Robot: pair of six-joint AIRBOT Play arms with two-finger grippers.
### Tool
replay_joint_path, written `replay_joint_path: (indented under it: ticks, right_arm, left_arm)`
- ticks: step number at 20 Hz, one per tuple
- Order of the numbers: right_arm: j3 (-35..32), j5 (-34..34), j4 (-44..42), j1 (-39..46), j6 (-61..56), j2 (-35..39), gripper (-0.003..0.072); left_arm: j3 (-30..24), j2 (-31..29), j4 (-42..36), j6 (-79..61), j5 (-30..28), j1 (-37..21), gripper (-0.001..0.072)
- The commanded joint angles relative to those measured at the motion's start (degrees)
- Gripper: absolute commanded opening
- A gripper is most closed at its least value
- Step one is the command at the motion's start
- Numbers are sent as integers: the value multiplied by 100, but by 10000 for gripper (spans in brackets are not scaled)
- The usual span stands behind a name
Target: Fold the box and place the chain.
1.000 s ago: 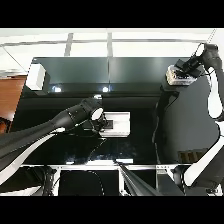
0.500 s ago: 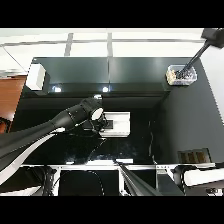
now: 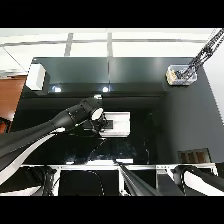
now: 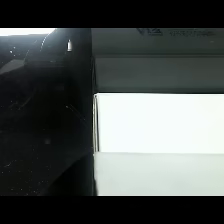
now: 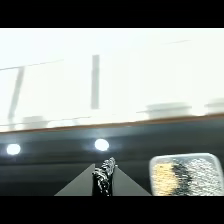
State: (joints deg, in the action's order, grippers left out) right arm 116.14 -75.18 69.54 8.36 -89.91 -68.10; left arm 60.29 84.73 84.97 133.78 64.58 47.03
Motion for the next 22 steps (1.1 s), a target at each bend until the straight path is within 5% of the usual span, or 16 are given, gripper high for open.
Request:
replay_joint_path:
  ticks: [1, 7, 11, 22]
  right_arm:
    - [-4, -575, -332, -315, 170, 614, 10]
    - [-415, -2026, -372, -1545, 245, 1047, 11]
    - [-984, -2280, -699, -2334, 227, 1047, 12]
    - [-2970, -334, -1558, -3694, 229, 1016, 12]
  left_arm:
    - [0, 2, 0, -2, 2, -4, 27]
    - [0, 2, 2, -2, 0, -4, 27]
    - [0, 2, 2, -2, -2, -4, 27]
    - [0, 2, 4, -2, -2, -4, 27]
